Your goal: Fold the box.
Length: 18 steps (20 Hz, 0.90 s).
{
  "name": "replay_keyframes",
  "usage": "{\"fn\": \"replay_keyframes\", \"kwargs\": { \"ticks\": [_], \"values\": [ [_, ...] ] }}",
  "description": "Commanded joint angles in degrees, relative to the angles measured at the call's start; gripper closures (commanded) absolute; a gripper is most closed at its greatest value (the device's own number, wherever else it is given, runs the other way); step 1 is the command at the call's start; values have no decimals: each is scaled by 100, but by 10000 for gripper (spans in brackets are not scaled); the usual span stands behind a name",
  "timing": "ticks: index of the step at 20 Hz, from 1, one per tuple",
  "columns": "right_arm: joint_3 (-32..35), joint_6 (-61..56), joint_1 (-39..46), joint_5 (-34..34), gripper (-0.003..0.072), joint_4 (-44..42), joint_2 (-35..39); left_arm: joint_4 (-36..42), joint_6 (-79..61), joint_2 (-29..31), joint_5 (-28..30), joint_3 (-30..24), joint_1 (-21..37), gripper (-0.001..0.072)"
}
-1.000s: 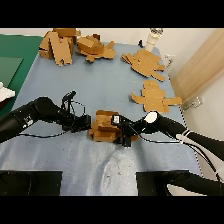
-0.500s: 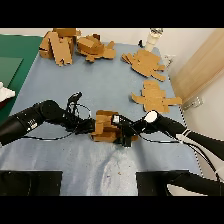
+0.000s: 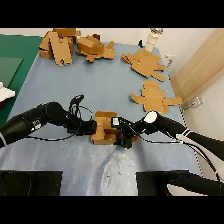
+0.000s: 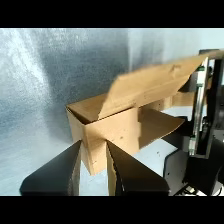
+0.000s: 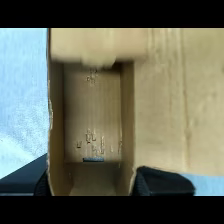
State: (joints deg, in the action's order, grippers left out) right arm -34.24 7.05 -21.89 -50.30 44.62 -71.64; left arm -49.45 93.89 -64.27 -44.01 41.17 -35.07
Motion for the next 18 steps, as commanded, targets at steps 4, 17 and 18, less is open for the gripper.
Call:
{"fn": "replay_keyframes", "kwargs": {
  "ticks": [4, 17, 18],
  "values": [
    [2, 103, 0, 7, 219, 155, 4, -262, 236, -391, 372, 2, -538, 460],
    [2, 103, 0, 66, 219, 157, 4, -1110, 1467, -391, 474, 42, -916, 460],
    [2, 101, 0, 74, 219, 157, 4, -1292, 1661, -396, 393, 85, -968, 461]
  ]
}}
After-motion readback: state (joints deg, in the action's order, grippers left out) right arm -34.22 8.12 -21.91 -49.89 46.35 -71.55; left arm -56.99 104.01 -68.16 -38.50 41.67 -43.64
